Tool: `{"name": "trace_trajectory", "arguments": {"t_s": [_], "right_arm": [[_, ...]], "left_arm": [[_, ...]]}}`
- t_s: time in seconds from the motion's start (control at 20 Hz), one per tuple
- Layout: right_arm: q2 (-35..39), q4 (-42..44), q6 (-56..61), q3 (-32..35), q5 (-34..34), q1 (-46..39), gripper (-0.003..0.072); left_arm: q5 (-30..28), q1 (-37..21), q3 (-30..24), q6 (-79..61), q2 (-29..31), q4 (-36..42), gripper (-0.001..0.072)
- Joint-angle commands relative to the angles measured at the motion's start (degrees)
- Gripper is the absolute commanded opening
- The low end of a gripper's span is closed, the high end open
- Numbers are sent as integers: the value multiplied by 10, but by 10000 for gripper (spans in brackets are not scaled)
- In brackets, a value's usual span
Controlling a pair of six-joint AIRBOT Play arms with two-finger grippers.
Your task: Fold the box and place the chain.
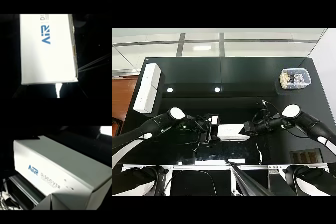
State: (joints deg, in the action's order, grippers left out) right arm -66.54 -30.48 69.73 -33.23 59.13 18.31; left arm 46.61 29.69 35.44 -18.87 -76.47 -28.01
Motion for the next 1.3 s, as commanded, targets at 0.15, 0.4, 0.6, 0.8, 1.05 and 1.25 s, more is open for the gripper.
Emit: {"name": "trace_trajectory", "arguments": {"t_s": [0.15, 0.4, 0.6, 0.8, 1.05, 1.25], "right_arm": [[-2, -28, 6, 1, -13, 0, 15], [13, -38, 2, -27, 9, 0, 15], [79, -155, 5, -136, 78, -34, 15], [136, -200, 26, -173, 102, -112, 15], [146, -208, 26, -173, 170, -188, 16], [146, -208, 30, -172, 126, -190, 15]], "left_arm": [[1, 0, 0, 0, 0, 0, 488], [-1, -3, 1, 1, 4, 0, 488], [-27, -24, 12, 31, 9, 3, 488], [-23, -28, 21, 31, 10, -3, 720], [52, -30, 75, 151, 62, -41, 720], [50, 5, 144, 221, 33, -39, 716]]}}
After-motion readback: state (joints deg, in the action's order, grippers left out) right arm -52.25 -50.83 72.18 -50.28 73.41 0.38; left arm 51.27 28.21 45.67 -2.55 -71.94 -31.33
